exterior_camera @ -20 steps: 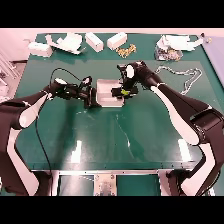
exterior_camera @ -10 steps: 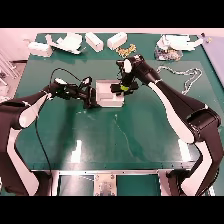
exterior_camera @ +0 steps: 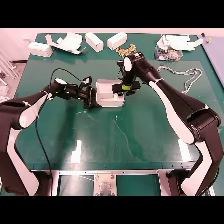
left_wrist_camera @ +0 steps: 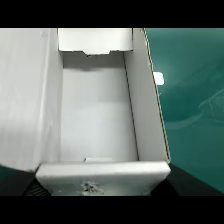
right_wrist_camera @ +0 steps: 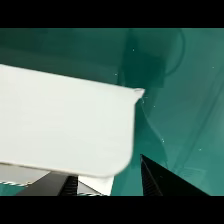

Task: Fold the box and place the chain.

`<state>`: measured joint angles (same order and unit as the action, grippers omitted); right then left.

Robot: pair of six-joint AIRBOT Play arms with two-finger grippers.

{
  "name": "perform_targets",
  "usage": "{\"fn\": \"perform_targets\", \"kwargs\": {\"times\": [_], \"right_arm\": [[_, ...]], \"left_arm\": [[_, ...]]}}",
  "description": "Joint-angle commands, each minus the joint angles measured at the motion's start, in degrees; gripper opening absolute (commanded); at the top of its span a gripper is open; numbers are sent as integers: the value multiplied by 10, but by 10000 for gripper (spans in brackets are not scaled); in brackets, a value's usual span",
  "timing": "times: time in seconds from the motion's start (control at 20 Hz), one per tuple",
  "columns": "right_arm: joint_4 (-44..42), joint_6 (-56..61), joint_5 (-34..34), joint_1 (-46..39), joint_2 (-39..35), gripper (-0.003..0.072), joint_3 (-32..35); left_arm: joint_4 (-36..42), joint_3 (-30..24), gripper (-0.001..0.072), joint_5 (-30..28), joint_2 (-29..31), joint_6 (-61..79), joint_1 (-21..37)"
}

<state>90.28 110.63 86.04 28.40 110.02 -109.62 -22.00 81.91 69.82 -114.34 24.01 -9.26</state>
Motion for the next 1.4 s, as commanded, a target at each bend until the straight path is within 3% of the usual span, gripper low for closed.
{"fn": "perform_targets", "kwargs": {"times": [0.0,0.3,0.85,1.1,1.35], "right_arm": [[-4,5,6,1,7,448,0],[-15,15,-38,13,30,398,1],[-12,15,-24,13,53,350,1],[-7,15,-24,14,53,225,1],[-7,14,-24,14,53,14,1]], "left_arm": [[0,0,579,0,0,0,0],[0,0,579,0,0,0,0],[0,0,579,0,0,0,0],[0,0,579,0,0,0,0],[0,0,579,0,0,0,0]]}}
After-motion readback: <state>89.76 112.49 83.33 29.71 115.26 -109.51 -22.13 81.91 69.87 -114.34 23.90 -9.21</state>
